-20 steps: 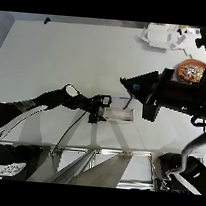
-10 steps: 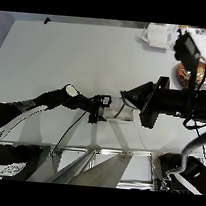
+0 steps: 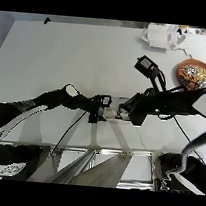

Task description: Fold the box and place the chain.

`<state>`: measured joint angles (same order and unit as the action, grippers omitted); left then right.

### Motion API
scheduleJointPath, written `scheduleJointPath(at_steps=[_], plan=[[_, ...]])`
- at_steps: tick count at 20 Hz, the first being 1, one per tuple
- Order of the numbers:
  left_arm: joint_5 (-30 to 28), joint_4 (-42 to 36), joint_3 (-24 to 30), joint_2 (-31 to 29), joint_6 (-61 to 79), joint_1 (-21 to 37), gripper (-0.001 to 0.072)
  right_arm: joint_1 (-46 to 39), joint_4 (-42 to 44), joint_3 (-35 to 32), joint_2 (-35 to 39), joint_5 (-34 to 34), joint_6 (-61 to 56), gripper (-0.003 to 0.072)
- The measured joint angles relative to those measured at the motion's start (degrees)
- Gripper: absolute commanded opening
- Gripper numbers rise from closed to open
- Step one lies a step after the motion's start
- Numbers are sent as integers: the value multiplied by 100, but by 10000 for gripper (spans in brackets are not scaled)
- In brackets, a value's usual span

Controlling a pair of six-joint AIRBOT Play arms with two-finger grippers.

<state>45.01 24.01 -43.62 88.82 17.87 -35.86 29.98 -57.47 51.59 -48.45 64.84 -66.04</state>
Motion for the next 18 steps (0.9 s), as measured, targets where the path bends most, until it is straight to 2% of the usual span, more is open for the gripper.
scheduleJointPath(at_steps=[6, 15, 16, 17, 18], plan=[[2, 0, 0, 0, 0, 0, 144, 0, -190, -426, -94, -76, -129, 16], [2, 0, 0, 0, 2, 0, 144, 0, -249, -654, -295, -304, -210, 18], [0, 0, 0, 0, 2, 0, 144, 0, -256, -708, -380, -350, -243, 26], [2, 0, 0, 0, 0, 0, 144, 0, -258, -750, -466, -398, -275, 90], [2, 0, 0, 0, 0, 0, 144, 0, -267, -782, -564, -463, -315, 117]])
